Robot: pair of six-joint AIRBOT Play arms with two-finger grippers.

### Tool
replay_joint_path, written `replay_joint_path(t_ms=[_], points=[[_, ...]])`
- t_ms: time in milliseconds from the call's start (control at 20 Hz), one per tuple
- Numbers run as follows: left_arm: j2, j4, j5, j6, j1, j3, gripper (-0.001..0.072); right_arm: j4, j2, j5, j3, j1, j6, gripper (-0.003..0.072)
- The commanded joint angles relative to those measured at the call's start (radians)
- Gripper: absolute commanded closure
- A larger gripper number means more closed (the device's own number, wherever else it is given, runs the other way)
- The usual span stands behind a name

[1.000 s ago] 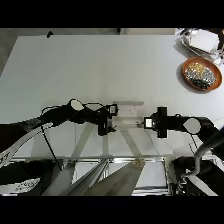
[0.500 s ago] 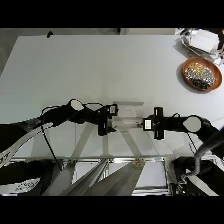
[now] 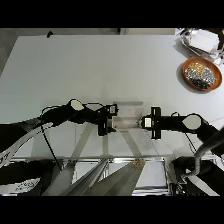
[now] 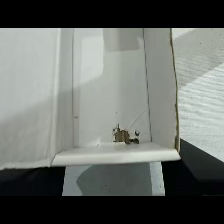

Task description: Fold the box and place the chain.

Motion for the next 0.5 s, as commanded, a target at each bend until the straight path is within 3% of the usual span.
replay_joint_path(t_ms=[0, 250, 300, 350, 400, 450], points=[[0.001, 0.000, 0.001, 0.000, 0.000, 0.000, 0.0437, 0.074, -0.026, 0.001, 0.000, 0.005, -0.074, 0.0531], [0.001, 0.000, 0.001, 0.000, 0.000, 0.000, 0.0437, 0.096, -0.037, -0.044, 0.000, 0.035, -0.090, 0.0504], [0.001, 0.000, 0.001, 0.000, 0.000, 0.000, 0.0437, 0.096, -0.037, -0.047, 0.000, 0.035, -0.090, 0.0435], [0.000, 0.000, 0.001, 0.000, 0.000, 0.000, 0.0437, 0.096, -0.037, -0.049, 0.000, 0.035, -0.090, 0.0307], [0.001, 0.000, 0.001, 0.000, 0.000, 0.000, 0.0437, 0.097, -0.037, -0.049, 0.000, 0.035, -0.090, 0.0228], [0.001, 0.000, 0.001, 0.000, 0.000, 0.000, 0.0437, 0.097, -0.037, -0.049, 0.000, 0.035, -0.090, 0.0227]])
